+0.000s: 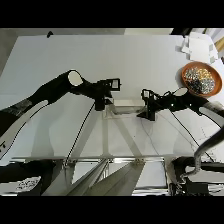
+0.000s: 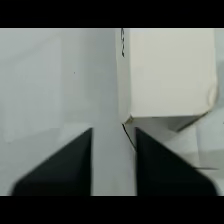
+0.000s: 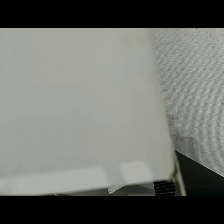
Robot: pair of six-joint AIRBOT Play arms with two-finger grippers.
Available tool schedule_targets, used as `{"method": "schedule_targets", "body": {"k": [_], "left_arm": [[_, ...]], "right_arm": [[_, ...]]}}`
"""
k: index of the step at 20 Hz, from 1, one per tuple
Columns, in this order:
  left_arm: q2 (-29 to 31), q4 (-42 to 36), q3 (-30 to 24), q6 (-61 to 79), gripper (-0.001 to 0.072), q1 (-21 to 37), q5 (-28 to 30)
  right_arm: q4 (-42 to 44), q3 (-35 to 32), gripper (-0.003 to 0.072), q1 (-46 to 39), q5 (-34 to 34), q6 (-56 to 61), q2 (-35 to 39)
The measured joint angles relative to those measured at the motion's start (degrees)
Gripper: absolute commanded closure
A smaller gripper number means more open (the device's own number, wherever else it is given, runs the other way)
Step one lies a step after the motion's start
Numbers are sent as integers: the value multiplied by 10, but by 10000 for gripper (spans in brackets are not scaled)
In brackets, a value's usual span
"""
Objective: Fold the box and place the chain.
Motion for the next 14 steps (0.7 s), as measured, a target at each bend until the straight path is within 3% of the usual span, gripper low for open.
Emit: {"method": "schedule_targets", "body": {"k": [5,9,14], "left_arm": [[17,27,0,-16,703,-27,-52],[20,5,0,-20,704,-53,-64],[20,-51,0,-24,703,-59,18]], "right_arm": [[0,0,127,0,0,0,0],[0,0,127,0,0,0,0],[0,0,127,0,0,0,0]]}}
